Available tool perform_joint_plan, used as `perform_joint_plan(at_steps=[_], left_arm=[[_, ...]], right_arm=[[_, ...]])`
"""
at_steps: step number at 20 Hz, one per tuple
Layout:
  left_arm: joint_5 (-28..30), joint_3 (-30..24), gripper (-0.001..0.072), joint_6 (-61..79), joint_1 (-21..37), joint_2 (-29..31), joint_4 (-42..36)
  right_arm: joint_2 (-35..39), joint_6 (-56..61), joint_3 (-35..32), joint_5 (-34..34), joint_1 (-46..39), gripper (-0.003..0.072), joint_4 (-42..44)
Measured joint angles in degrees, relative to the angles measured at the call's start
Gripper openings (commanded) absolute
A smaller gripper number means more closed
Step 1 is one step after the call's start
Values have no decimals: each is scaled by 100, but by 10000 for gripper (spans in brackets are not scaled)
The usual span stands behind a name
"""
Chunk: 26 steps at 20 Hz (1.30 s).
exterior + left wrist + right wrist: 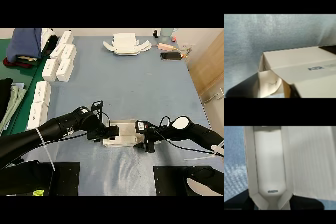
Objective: Fold the box.
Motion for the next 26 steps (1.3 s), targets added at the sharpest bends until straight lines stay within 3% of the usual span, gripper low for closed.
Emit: perform_joint_plan(at_steps=[13,14,15,26], left_arm=[[63,208,538,-129,-28,-57,-116],[76,208,545,-129,-28,-57,-133],[90,208,702,-129,-26,-61,-153],[136,216,704,-216,-28,-129,-219]], right_arm=[[2,0,0,0,-2,511,-4],[2,0,0,0,-2,511,-4],[2,0,0,0,-2,511,-7],[0,-2,0,2,0,511,-2]])
